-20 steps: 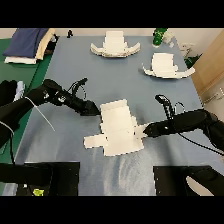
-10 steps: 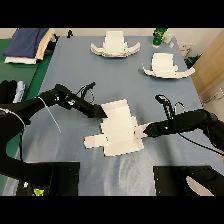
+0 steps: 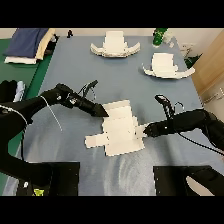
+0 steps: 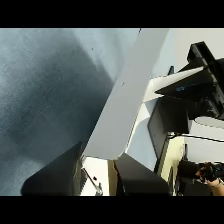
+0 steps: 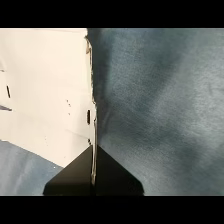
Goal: Fold the box.
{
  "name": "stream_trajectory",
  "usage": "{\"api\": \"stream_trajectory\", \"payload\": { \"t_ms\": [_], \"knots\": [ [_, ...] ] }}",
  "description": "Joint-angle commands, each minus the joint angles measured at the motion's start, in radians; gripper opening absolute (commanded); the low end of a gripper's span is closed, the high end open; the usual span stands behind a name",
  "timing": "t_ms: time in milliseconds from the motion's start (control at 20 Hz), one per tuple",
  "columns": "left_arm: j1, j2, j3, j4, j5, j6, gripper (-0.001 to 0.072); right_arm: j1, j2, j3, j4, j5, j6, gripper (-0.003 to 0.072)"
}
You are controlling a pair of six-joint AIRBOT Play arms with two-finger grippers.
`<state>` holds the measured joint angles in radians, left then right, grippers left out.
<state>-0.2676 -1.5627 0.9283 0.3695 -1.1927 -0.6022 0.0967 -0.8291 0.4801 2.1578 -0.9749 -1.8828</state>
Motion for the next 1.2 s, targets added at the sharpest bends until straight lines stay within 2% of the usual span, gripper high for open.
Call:
{"api": "stream_trajectory", "payload": {
  "t_ms": [0,450,500,550,850,1000,1050,1100,1150],
  "knots": [
    [-0.001,-0.007,0.004,-0.019,-0.015,0.02,0.0238,0.001,-0.001,0.0,0.002,0.005,0.0,0.0004],
    [-0.018,-0.008,0.003,-0.05,-0.01,0.074,0.0244,0.001,-0.001,0.0,0.002,0.004,0.0,0.0004],
    [-0.022,-0.008,0.003,-0.05,-0.011,0.082,0.016,0.001,-0.001,0.0,0.002,0.004,0.0,0.0004],
    [-0.024,-0.008,0.003,-0.048,-0.017,0.097,0.0012,0.001,-0.001,0.0,0.002,0.005,0.0,0.0004],
    [-0.026,-0.008,0.004,-0.051,-0.038,0.113,0.0015,0.001,-0.001,0.001,0.001,0.006,0.001,0.001],
    [-0.026,-0.008,0.011,-0.076,-0.043,0.116,0.0015,0.0,-0.001,0.015,-0.071,0.032,0.024,0.0169],
    [-0.026,-0.008,0.021,-0.078,-0.057,0.152,0.0014,0.0,-0.001,0.031,-0.135,0.042,0.064,0.017],
    [-0.026,-0.006,0.03,-0.082,-0.074,0.203,0.0013,0.0,-0.001,0.051,-0.228,0.05,0.117,0.0224],
    [-0.028,0.004,0.035,-0.088,-0.081,0.256,0.0012,0.0,-0.001,0.072,-0.343,0.056,0.193,0.0376]
  ]
}}
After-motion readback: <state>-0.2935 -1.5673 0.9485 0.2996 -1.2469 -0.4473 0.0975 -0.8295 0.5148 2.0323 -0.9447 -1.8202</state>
